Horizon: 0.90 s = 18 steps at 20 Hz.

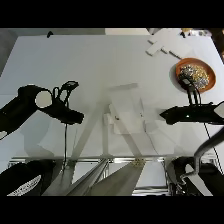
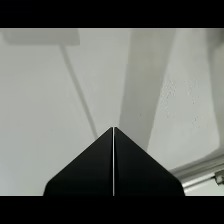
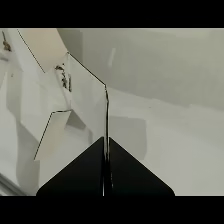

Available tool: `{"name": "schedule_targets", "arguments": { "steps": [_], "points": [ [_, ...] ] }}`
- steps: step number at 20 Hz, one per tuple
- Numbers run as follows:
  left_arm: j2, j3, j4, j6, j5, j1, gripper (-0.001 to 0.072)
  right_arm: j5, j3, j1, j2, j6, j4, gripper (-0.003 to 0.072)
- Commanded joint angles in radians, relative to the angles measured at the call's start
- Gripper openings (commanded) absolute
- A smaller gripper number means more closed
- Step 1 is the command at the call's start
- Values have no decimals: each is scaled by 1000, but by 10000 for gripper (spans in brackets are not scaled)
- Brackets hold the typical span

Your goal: Fold the box and place the chain.

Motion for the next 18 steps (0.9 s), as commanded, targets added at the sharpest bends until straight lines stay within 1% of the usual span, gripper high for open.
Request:
{"name": "schedule_targets", "arguments": {
  "steps": [1, 2, 3, 4, 6, 8, 9, 10, 11, 12, 14, 18],
  "points": [
    [-1, -1, 4, 163, 127, 0, 16, -21, -15, 80, 16, 23, 8, 9],
    [-2, -1, -11, 221, 161, 0, 114, -24, -15, 90, 16, 24, 3, 9],
    [-5, -1, -56, 314, 212, 0, 390, -32, -15, 95, 16, 24, 1, 9],
    [-14, -1, -135, 406, 262, 0, 564, -41, -15, 97, 16, 24, 0, 9],
    [-57, -1, -373, 652, 355, 0, 578, -51, -15, 97, 16, 24, -2, 10],
    [-131, -1, -611, 900, 372, 5, 578, -51, -15, 97, 16, 24, -6, 10],
    [-172, -1, -699, 978, 367, 17, 583, -51, -15, 97, 16, 24, -5, 10],
    [-212, -1, -787, 1054, 348, 37, 612, -51, -15, 97, 16, 24, -6, 10],
    [-255, -1, -886, 1131, 308, 68, 639, -51, -15, 97, 16, 24, -6, 10],
    [-294, -1, -978, 1210, 259, 104, 639, -49, -15, 97, 16, 24, -6, 10],
    [-359, -1, -1088, 1328, 183, 165, 639, -45, -15, 97, 16, 24, -6, 10],
    [-468, 0, -1118, 1412, 168, 220, 639, -43, -15, 97, 16, 24, -6, 10]
  ]
}}
